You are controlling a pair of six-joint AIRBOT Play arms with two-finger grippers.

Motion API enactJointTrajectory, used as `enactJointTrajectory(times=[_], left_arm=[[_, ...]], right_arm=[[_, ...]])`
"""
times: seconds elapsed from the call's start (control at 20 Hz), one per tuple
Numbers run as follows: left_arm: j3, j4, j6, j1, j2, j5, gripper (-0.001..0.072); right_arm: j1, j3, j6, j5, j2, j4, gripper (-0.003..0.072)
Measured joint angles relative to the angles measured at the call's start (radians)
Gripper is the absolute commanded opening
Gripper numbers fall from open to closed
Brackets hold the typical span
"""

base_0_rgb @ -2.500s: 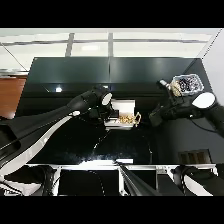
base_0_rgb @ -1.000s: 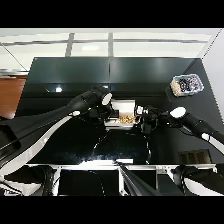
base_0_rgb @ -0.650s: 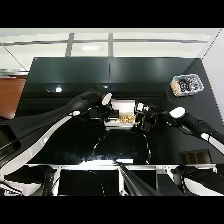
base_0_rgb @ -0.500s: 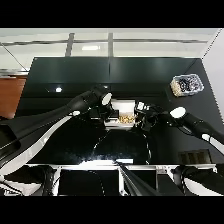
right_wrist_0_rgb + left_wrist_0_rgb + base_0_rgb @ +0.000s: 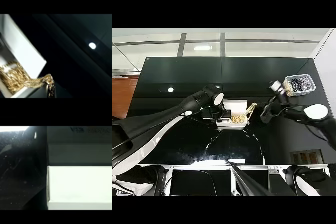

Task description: Fold the box and place the chain.

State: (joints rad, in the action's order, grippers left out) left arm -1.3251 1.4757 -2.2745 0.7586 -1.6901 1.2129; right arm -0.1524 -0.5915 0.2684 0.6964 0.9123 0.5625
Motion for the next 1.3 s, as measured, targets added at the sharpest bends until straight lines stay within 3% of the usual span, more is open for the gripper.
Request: enactJointTrajectory(times=[0.2, 0.45, 0.65, 0.95, 1.0, 1.05, 1.1, 1.3], left_arm=[[0.000, 0.000, 0.000, 0.000, 0.000, 0.002, 0.0032], [0.000, 0.000, 0.000, 0.000, 0.000, 0.002, 0.0032], [0.000, 0.000, 0.000, 0.000, 0.000, 0.001, 0.0032], [0.000, 0.000, 0.000, 0.000, 0.000, 0.001, 0.0032], [0.000, 0.000, 0.000, 0.000, 0.000, 0.001, 0.0032], [0.000, 0.000, 0.000, 0.000, 0.000, 0.001, 0.0032], [0.000, 0.000, 0.000, 0.000, 0.000, 0.001, 0.0032], [0.000, 0.000, 0.000, 0.000, 0.000, 0.000, 0.0032]], right_arm=[[0.032, -0.125, 0.148, 0.209, -0.063, -0.037, 0.0017], [0.037, -0.251, 0.208, 0.324, -0.080, -0.213, 0.0017], [-0.026, -0.269, 0.270, 0.355, -0.055, -0.236, 0.0019], [-0.118, -0.173, 0.378, 0.258, 0.056, -0.150, 0.0019], [-0.124, -0.159, 0.387, 0.242, 0.074, -0.143, 0.0057], [-0.127, -0.150, 0.392, 0.233, 0.087, -0.136, 0.0253], [-0.129, -0.144, 0.396, 0.222, 0.095, -0.134, 0.0315], [-0.070, -0.142, 0.433, 0.200, 0.098, -0.119, 0.0314]])
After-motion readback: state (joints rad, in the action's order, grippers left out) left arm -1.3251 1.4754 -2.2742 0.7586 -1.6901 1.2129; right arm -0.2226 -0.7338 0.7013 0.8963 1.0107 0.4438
